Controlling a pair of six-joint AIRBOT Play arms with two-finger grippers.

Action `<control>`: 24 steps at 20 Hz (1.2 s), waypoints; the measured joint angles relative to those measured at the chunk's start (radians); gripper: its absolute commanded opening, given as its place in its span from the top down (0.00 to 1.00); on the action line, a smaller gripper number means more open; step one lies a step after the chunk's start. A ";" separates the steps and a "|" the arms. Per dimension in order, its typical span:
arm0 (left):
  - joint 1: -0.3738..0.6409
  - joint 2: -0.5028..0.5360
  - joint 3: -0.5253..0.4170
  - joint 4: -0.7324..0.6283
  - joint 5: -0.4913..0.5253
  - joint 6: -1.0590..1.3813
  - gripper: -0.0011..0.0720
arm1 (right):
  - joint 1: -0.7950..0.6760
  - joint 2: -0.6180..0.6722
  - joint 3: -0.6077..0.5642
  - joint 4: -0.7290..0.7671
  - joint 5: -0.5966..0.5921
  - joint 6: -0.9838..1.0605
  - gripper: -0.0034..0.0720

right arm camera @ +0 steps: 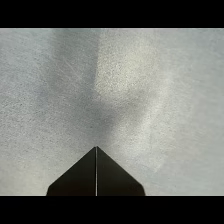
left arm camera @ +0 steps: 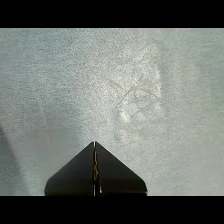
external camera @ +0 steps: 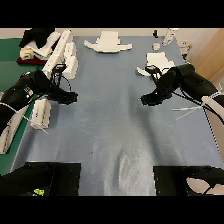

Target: Fold the box.

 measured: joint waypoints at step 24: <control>0.000 0.000 0.000 0.000 0.000 0.000 0.97 | -0.356 -0.109 0.295 -0.034 -0.028 0.171 0.52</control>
